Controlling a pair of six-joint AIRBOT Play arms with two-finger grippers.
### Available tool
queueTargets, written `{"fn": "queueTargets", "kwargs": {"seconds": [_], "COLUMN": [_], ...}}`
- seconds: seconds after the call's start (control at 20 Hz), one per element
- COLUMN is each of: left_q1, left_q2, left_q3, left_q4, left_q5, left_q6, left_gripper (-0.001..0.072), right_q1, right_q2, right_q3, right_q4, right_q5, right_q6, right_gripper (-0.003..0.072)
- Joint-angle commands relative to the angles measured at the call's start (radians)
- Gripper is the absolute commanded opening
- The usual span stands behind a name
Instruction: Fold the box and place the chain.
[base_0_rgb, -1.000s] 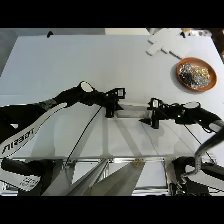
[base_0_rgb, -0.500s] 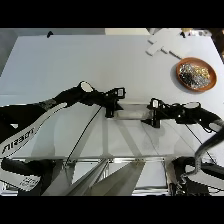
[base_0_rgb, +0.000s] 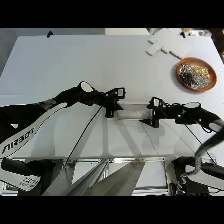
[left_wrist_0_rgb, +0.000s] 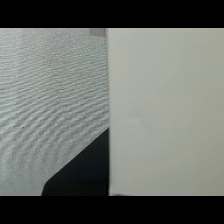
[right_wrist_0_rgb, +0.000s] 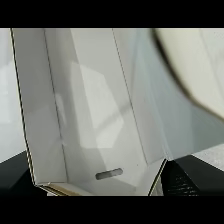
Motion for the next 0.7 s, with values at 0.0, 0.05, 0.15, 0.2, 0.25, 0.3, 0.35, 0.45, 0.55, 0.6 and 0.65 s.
{"fn": "queueTargets", "kwargs": {"seconds": [0.0,0.05,0.15,0.2,0.25,0.3,0.35,0.45,0.55,0.6,0.65], "left_q1": [0.001,0.001,0.001,0.001,0.001,0.001,0.001,0.001,0.001,0.001,0.001], "left_q2": [0.000,0.000,0.000,0.000,0.000,0.000,0.000,0.000,0.000,0.000,0.000], "left_q3": [0.000,0.000,0.000,0.001,0.000,0.000,0.001,0.001,0.000,0.000,0.001], "left_q4": [0.000,0.000,0.000,0.000,0.000,0.000,0.000,0.000,0.000,0.000,0.000], "left_q5": [0.000,0.000,0.000,0.000,0.000,0.000,0.000,0.000,0.000,0.000,0.000], "left_q6": [0.000,0.000,0.000,0.000,0.000,0.000,0.000,0.000,0.000,0.000,0.000], "left_gripper": [0.0010,0.0010,0.0010,0.0010,0.0010,0.0010,0.0010,0.0010,0.0010,0.0010,0.0010], "right_q1": [-0.001,-0.001,-0.008,-0.013,-0.014,-0.013,-0.013,-0.013,-0.008,0.000,0.007], "right_q2": [0.000,0.000,-0.006,-0.012,-0.015,-0.015,-0.015,-0.015,-0.015,-0.015,-0.015], "right_q3": [0.000,0.000,0.000,0.000,0.000,0.000,0.000,0.000,0.000,0.002,0.003], "right_q4": [-0.006,-0.021,-0.048,-0.050,-0.050,-0.045,-0.041,-0.038,-0.017,-0.015,-0.015], "right_q5": [-0.011,-0.019,-0.022,-0.025,-0.030,-0.034,-0.040,-0.040,-0.044,-0.047,-0.051], "right_q6": [0.000,0.001,0.000,0.000,0.000,-0.002,-0.002,-0.023,-0.026,-0.028,-0.028], "right_gripper": [0.0631,0.0630,0.0564,0.0559,0.0515,0.0513,0.0513,0.0521,0.0586,0.0596,0.0596]}}
